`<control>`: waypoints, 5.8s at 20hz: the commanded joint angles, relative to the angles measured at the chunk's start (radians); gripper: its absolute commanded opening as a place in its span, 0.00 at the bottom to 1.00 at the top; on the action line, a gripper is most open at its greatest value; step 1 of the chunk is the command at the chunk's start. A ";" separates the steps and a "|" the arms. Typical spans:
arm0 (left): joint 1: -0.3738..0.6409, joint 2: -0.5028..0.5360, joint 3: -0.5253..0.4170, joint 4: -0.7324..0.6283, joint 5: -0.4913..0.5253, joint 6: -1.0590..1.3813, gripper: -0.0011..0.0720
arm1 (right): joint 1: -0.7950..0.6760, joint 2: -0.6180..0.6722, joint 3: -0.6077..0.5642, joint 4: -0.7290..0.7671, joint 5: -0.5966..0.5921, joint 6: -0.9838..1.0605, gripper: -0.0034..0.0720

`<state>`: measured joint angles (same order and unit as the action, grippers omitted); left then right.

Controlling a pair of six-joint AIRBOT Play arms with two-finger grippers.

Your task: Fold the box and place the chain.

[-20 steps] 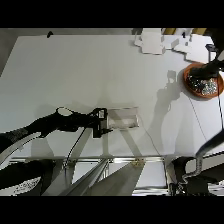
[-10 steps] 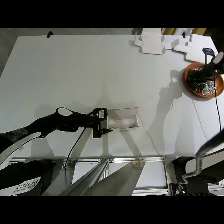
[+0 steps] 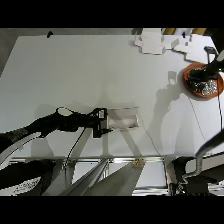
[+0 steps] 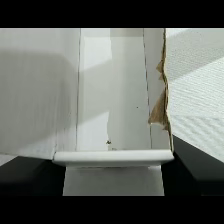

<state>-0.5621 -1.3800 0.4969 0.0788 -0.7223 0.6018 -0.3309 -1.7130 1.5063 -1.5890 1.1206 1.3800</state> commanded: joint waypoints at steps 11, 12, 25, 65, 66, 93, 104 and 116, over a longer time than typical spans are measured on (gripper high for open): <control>0.000 0.000 0.000 0.000 0.000 0.000 0.30 | 0.131 0.669 0.001 0.182 0.325 -0.035 0.07; 0.000 0.000 0.000 0.000 0.000 0.000 0.30 | 0.150 0.705 0.001 0.213 0.350 -0.035 0.07; 0.000 0.000 0.000 0.000 0.000 0.000 0.30 | 0.589 0.907 -0.145 0.356 0.468 0.030 0.07; 0.000 0.000 0.000 0.000 0.000 0.000 0.30 | 0.840 0.747 -0.628 0.169 0.030 0.090 0.27; 0.000 0.000 0.000 0.000 0.000 0.000 0.30 | 0.791 0.745 -0.628 0.129 0.059 0.094 0.27; 0.000 0.000 0.000 0.000 0.000 0.000 0.30 | 0.542 0.327 -0.648 0.096 -0.092 0.116 0.37; 0.000 0.000 0.000 0.000 0.000 0.000 0.30 | 0.542 0.327 -0.650 0.097 -0.107 0.115 0.09; 0.000 0.000 0.000 0.000 0.000 0.000 0.30 | 0.544 0.676 -0.667 0.174 0.014 0.040 0.07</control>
<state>-0.5621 -1.3800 0.4969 0.0792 -0.7227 0.6018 0.2119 -1.1439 0.8391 -1.4761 1.0805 1.4601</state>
